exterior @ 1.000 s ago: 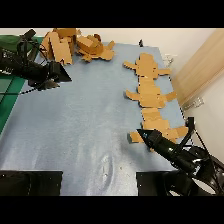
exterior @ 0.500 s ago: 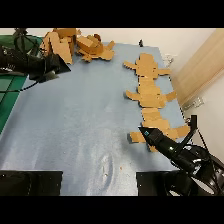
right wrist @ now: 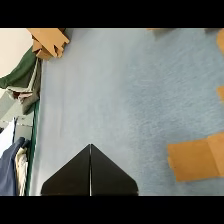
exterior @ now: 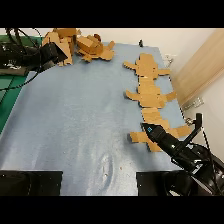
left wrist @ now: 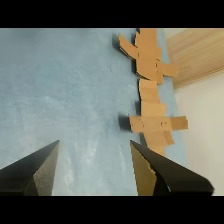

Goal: Fold the box.

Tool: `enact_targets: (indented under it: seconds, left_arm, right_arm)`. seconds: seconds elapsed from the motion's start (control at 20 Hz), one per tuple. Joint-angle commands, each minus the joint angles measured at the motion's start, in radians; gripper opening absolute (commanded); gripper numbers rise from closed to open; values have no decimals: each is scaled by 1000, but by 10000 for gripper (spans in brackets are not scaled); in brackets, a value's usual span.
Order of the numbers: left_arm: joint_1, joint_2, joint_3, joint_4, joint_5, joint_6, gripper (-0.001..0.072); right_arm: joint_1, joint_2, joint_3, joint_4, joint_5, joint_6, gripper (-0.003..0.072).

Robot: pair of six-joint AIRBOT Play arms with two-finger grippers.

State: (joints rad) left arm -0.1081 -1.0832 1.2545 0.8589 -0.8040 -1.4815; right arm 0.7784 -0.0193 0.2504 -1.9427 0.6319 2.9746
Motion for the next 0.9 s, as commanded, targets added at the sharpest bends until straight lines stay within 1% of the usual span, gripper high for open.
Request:
enact_targets:
  seconds: [0.0,0.2,0.3,0.35,0.4,0.45,0.5,0.6,0.7,0.75,0.8,0.85]
  left_arm:
    - [2,0,1,2,22,11,692]
    - [2,0,1,0,37,7,692]
    - [2,0,1,-3,18,7,692]
    - [2,-1,1,-2,0,7,692]
    - [2,-3,1,-2,-17,7,692]
    - [2,-8,1,-2,-35,7,692]
    - [2,-18,1,-2,-55,7,691]
    - [2,-56,1,-3,-117,7,691]
    - [2,-101,-4,-2,-178,8,691]
    - [-4,-127,-5,-3,-187,17,692]
    - [-9,-147,-5,-3,-187,32,691]
    - [-17,-162,-5,-3,-183,38,691]
  right_arm:
    - [1,0,1,10,-4,3,7]
    - [0,0,1,26,-13,21,8]
    - [-5,0,1,-39,6,21,10]
    - [-21,0,6,-70,78,21,104]
    - [-58,0,26,-89,225,21,254]
    - [-101,0,51,-131,380,21,349]
    - [-145,0,82,-185,499,-9,386]
    - [-241,-1,179,-256,650,-228,386]
    - [-320,-25,286,-237,738,-320,386]
    - [-343,-49,319,-222,748,-345,385]
    - [-354,-79,337,-195,734,-372,385]
    - [-354,-117,352,-166,695,-394,385]
